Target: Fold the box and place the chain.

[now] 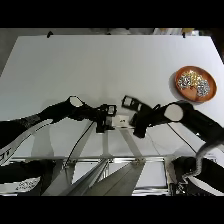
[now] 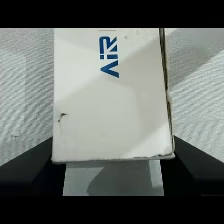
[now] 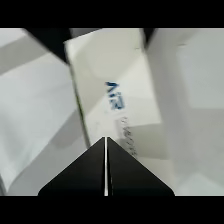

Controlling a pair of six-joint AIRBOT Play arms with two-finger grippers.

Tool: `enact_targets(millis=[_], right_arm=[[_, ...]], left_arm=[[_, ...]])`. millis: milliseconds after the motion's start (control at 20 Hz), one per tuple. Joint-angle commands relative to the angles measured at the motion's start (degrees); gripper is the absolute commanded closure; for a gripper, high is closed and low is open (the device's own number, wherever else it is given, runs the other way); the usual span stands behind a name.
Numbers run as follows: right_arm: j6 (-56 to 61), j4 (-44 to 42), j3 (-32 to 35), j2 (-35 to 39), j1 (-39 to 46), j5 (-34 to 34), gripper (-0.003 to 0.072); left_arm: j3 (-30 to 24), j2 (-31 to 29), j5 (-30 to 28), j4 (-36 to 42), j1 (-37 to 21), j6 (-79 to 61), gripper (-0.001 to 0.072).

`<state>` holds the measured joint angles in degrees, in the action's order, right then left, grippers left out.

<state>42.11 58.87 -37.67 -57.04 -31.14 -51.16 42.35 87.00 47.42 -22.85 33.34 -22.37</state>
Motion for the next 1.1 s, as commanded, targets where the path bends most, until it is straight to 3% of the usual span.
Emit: enact_targets(millis=[0, 200, 300, 600, 1050], right_arm=[[9.9, 2.9, -0.1, 6.7, 6.1, -1.6, 0.0676], [24.9, 20.8, 0.0, 8.2, 17.0, -17.8, 0.0676], [28.8, 25.5, 0.0, 7.4, 23.6, -22.6, 0.0676], [31.6, 25.3, 0.1, 1.5, 37.9, -26.5, 0.0676], [31.6, 24.6, 0.1, 0.8, 39.2, -29.2, 0.0675]], left_arm=[[0.0, 0.0, 0.0, -0.1, 0.0, -0.2, 0.0437], [0.0, 0.0, 0.0, -0.1, 0.0, -0.2, 0.0437], [0.0, 0.0, 0.0, -0.1, 0.0, -0.2, 0.0437], [0.0, 0.0, 0.0, -0.1, 0.0, -0.2, 0.0437], [0.0, 0.0, -0.1, -0.1, 0.0, -0.2, 0.0437]])
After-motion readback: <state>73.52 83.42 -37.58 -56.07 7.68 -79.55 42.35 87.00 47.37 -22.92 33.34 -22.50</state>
